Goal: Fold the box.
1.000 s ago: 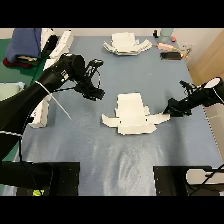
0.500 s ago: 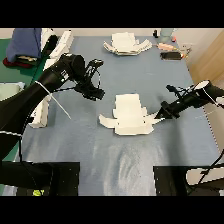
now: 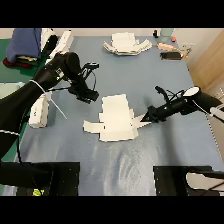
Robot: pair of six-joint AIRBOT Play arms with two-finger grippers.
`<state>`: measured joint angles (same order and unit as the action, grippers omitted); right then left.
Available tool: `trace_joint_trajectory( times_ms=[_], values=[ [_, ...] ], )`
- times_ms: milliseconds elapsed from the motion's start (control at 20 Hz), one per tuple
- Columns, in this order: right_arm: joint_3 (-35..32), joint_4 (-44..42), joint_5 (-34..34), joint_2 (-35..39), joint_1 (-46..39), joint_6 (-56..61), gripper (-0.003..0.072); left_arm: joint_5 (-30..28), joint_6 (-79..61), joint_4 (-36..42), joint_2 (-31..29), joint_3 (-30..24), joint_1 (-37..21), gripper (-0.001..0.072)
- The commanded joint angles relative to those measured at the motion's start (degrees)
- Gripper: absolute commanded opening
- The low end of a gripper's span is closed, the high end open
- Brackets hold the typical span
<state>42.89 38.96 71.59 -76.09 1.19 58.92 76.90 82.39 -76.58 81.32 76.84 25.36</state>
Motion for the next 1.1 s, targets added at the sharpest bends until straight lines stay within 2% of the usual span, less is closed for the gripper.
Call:
trace_joint_trajectory(
  times_ms=[0,50,250,350,450,700,850,1050],
  values=[
    [-10.1,-1.3,-10.4,9.2,5.5,0.7,0.0002,7.5,-2.2,5.7,-1.8,-1.3,-6.0,0.0304],
    [-13.3,-1.2,-12.8,12.2,7.0,1.4,0.0002,7.7,-2.2,8.1,-2.8,-2.7,-8.2,0.0487],
    [-22.5,-1.2,-21.1,23.4,11.7,4.2,0.0002,5.7,-7.6,16.7,-6.6,-10.5,-12.3,0.0486],
    [-24.2,0.1,-23.1,27.5,12.9,5.6,0.0002,3.0,-11.3,20.5,-6.8,-14.5,-12.1,0.0486],
    [-24.3,3.1,-22.8,29.6,12.9,7.6,0.0002,-2.4,-14.8,24.2,-6.3,-17.7,-12.2,0.0486],
    [-24.3,5.2,-22.2,30.0,12.9,8.6,0.0003,-9.9,-24.0,33.4,-1.0,-17.9,-12.1,0.0485],
    [-24.3,5.4,-22.1,30.0,12.9,8.5,0.0002,-9.8,-28.6,39.6,4.5,-16.8,-12.1,0.0485],
    [-24.3,5.4,-21.8,30.0,12.9,6.7,0.0002,-8.8,-30.9,43.1,10.6,-14.3,-12.1,0.0485]
  ],
)
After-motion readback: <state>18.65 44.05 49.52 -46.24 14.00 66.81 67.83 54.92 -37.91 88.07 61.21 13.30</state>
